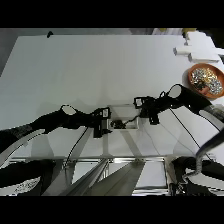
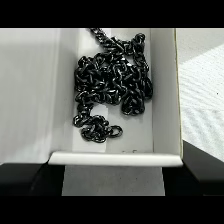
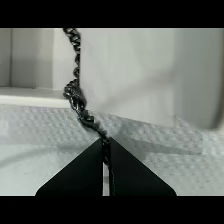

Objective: Fold the box and place the chain.

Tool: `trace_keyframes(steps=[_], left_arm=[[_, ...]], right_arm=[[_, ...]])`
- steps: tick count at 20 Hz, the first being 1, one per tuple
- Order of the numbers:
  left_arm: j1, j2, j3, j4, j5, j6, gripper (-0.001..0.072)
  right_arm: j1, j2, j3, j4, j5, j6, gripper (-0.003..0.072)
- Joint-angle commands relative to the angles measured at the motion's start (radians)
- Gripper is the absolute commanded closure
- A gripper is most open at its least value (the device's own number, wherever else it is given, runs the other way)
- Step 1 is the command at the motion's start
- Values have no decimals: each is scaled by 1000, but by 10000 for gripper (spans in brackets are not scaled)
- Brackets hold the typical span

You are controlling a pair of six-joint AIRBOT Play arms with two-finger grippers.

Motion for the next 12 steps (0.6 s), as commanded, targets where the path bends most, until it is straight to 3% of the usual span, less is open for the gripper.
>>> trace_keyframes(steps=[1, 7, 12], left_arm=[[0, 0, 0, 0, 0, 0, 573], [0, 0, 0, 0, 0, 0, 573], [0, 0, 0, 0, 0, 0, 573]], right_arm=[[1, 7, -2, 1, 72, 37, 670], [1, 238, -2, -253, 148, 446, 670], [1, 517, -2, -206, 227, 525, 670]])
